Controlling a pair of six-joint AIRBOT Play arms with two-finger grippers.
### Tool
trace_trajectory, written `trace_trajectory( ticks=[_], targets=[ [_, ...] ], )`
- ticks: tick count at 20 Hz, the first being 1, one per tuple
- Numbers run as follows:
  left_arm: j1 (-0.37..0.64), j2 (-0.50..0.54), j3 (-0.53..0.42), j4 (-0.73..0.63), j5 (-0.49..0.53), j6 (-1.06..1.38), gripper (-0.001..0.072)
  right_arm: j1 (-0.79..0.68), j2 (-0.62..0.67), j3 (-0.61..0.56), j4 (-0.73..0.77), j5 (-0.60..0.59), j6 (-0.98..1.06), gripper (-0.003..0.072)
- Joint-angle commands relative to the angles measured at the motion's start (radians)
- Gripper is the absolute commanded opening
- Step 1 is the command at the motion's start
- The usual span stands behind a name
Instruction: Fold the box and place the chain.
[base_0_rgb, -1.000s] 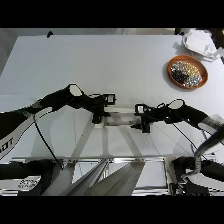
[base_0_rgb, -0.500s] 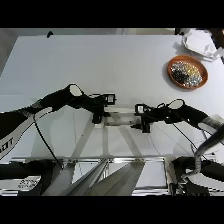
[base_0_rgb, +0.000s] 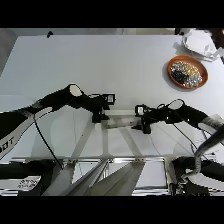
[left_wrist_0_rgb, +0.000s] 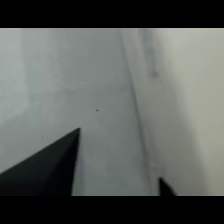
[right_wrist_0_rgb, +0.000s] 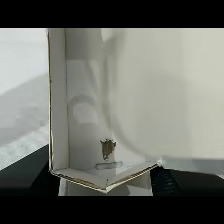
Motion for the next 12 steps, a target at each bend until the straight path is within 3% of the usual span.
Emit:
trace_trajectory(
  ticks=[1,5,12],
  targets=[
    [0.001,0.009,0.001,-0.007,-0.015,-0.005,0.0526,0.000,0.000,0.001,0.014,-0.003,0.001,0.0458],
    [0.001,0.088,0.001,0.019,-0.018,-0.052,0.0526,0.000,0.000,0.001,0.014,-0.003,0.001,0.0458],
    [0.034,0.290,0.001,0.268,-0.038,-0.257,0.0526,0.000,0.000,0.001,0.014,-0.003,0.001,0.0458]
  ],
)
